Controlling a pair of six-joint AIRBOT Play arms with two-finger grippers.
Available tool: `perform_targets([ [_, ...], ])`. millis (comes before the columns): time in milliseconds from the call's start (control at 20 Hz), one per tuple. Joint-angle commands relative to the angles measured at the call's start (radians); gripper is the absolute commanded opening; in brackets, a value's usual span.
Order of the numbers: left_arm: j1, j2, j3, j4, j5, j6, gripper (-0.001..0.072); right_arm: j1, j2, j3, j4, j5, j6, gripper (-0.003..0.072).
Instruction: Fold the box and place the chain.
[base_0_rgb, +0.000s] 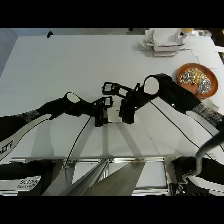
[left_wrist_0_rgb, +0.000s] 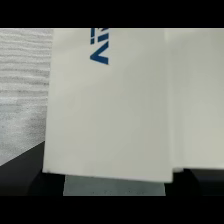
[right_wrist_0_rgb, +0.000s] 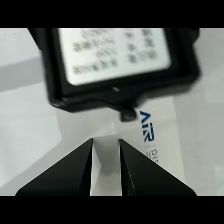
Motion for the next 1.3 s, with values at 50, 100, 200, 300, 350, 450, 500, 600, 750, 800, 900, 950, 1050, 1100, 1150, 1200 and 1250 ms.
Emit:
perform_targets([
  [50,0.001,-0.001,0.0,0.0,0.0,0.0,0.0154,0.011,0.0,-0.006,-0.001,-0.029,-0.046,0.0203],
  [100,0.001,-0.001,0.0,0.0,0.0,0.0,0.0154,0.011,0.0,-0.006,-0.007,-0.043,-0.045,0.0216],
  [200,0.001,-0.001,0.0,0.0,0.0,0.0,0.0154,0.011,-0.002,-0.006,-0.013,-0.055,-0.049,0.0303],
  [300,0.001,-0.001,0.0,0.0,0.0,0.0,0.0154,0.011,-0.002,-0.006,-0.037,-0.053,-0.049,0.0302],
  [350,0.001,-0.001,0.0,0.0,0.0,0.0,0.0154,0.011,-0.002,-0.006,-0.058,-0.053,-0.049,0.0301],
  [450,0.001,-0.001,0.0,0.0,0.0,0.0,0.0154,0.011,-0.002,-0.006,-0.094,-0.055,-0.049,0.03],
  [500,0.001,-0.001,0.0,0.0,0.0,0.0,0.0154,0.011,-0.002,-0.006,-0.104,-0.057,-0.048,0.0299],
  [600,0.001,-0.001,0.0,0.0,0.0,0.0,0.0154,0.011,-0.002,-0.006,-0.109,-0.07,-0.045,0.0251],
  [750,0.001,-0.001,0.0,0.0,0.0,0.0,0.0154,0.011,-0.002,-0.006,-0.109,-0.077,-0.045,0.0153],
  [800,0.001,-0.001,0.0,0.0,0.0,0.0,0.0154,0.011,-0.002,-0.007,-0.109,-0.077,-0.045,0.0138],
  [900,0.001,-0.001,0.0,0.0,0.0,0.0,0.0154,0.011,-0.002,-0.008,-0.109,-0.077,-0.045,0.0098],
  [950,0.001,-0.001,0.0,0.0,0.0,0.0,0.0154,0.011,-0.002,-0.01,-0.109,-0.077,-0.045,0.0098],
  [1050,0.001,-0.001,0.0,0.0,0.0,0.0,0.0154,0.011,-0.002,-0.021,-0.108,-0.088,-0.045,0.0098],
  [1100,0.001,-0.001,0.0,0.0,0.0,0.0,0.0154,0.011,-0.002,-0.029,-0.107,-0.089,-0.045,0.0098],
  [1150,0.001,-0.001,0.0,0.0,0.0,0.0,0.0154,0.011,-0.002,-0.039,-0.103,-0.09,-0.045,0.01],
  [1200,0.001,-0.001,0.0,0.0,0.0,0.0,0.0154,0.011,-0.002,-0.05,-0.101,-0.09,-0.045,0.011],
  [1250,0.001,-0.001,0.0,0.0,0.0,0.0,0.0154,0.011,-0.002,-0.058,-0.101,-0.09,-0.045,0.0122],
])
